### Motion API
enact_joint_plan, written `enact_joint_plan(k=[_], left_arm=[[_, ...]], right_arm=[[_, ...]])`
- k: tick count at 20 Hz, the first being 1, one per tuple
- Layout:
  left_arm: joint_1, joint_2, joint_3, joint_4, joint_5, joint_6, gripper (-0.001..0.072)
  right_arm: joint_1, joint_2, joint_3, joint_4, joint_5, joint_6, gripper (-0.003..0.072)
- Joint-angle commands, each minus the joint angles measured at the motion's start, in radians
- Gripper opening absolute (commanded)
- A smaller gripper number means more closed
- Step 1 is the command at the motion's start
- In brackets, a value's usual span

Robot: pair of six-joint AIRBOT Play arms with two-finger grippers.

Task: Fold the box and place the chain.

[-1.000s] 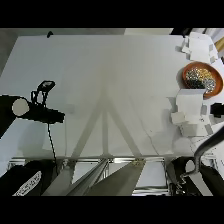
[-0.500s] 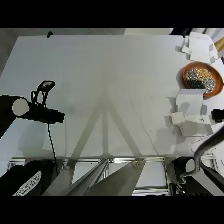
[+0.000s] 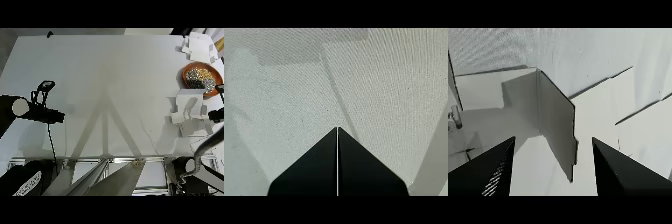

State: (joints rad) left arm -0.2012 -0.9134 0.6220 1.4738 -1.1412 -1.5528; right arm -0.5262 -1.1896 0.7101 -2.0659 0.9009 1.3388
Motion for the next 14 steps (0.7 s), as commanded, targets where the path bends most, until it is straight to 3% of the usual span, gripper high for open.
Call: enact_joint_plan(k=[1, 7, 9, 14], left_arm=[[0.000, 0.001, -0.001, 0.000, 0.000, 0.000, 0.0010], [0.000, 0.001, -0.001, 0.000, 0.000, 0.000, 0.0010], [0.000, 0.001, -0.001, 0.000, 0.000, 0.000, 0.0010], [0.000, 0.001, -0.001, 0.000, 0.000, 0.000, 0.0010]], right_arm=[[-0.001, -0.014, 0.001, -0.017, -0.064, 0.015, 0.0431], [-0.001, -0.061, 0.001, -0.013, -0.038, 0.015, 0.0427], [-0.001, -0.080, 0.001, -0.005, -0.030, 0.016, 0.0380], [-0.001, -0.086, 0.001, -0.002, -0.030, 0.015, 0.0112]])
